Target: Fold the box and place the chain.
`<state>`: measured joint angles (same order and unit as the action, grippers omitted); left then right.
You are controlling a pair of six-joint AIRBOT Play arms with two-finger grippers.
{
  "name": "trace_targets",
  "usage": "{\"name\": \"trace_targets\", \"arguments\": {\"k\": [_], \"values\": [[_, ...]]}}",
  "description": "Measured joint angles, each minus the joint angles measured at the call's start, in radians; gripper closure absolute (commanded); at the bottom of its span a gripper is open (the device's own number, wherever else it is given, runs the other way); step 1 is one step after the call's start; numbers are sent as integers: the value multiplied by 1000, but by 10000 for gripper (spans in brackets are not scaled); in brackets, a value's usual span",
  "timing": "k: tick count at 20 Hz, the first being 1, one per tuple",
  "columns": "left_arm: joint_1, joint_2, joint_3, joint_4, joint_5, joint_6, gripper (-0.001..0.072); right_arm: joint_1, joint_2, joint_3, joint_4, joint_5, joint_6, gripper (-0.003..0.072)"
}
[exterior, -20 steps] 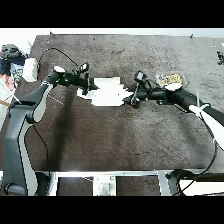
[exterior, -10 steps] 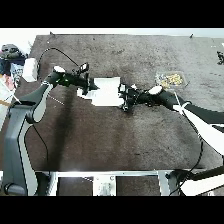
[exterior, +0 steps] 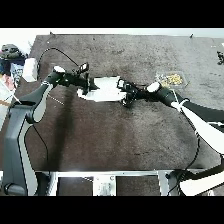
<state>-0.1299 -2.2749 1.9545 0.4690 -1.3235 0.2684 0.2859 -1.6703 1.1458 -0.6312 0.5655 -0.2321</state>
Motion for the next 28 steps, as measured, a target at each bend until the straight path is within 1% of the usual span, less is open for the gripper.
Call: {"name": "trace_targets", "arguments": {"k": [5,9,10,22,28], "values": [[0,0,0,-1,2,0,696,-39,-5,68,0,58,20,93],[0,0,0,-1,3,0,696,-56,-40,145,10,114,23,91],[0,0,0,-2,2,0,696,-58,-51,166,11,127,23,78],[0,0,0,-3,0,0,696,-105,-233,429,5,352,18,74],[0,0,0,-3,-1,0,696,-111,-318,517,6,454,28,75]]}}
